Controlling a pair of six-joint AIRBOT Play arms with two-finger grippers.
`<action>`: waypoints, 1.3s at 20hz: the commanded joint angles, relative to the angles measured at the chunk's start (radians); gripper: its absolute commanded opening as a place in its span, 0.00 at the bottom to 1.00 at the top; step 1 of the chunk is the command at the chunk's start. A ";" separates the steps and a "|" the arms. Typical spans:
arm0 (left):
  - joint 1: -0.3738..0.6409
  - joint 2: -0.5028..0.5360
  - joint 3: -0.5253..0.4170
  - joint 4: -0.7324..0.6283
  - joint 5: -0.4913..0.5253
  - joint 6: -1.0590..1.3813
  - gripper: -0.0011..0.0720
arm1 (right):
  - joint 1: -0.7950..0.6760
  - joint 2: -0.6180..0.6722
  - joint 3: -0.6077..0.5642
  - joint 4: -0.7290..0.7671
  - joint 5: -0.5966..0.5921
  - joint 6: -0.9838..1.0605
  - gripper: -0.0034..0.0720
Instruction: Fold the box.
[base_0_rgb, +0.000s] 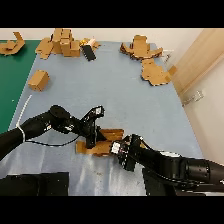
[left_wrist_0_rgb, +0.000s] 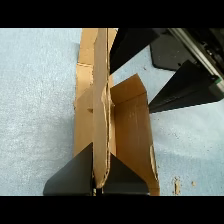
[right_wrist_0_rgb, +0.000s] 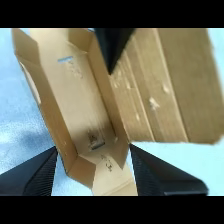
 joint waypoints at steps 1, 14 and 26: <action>0.000 0.000 -0.001 0.000 0.000 0.000 0.03 | -0.003 0.027 0.001 -0.003 -0.030 0.037 0.99; 0.000 0.000 -0.001 0.000 0.000 0.000 0.03 | -0.286 0.037 -0.039 0.381 0.171 -0.541 0.99; 0.000 0.000 -0.001 0.000 0.000 0.000 0.03 | -0.609 -0.099 -0.036 1.072 0.102 -1.421 0.99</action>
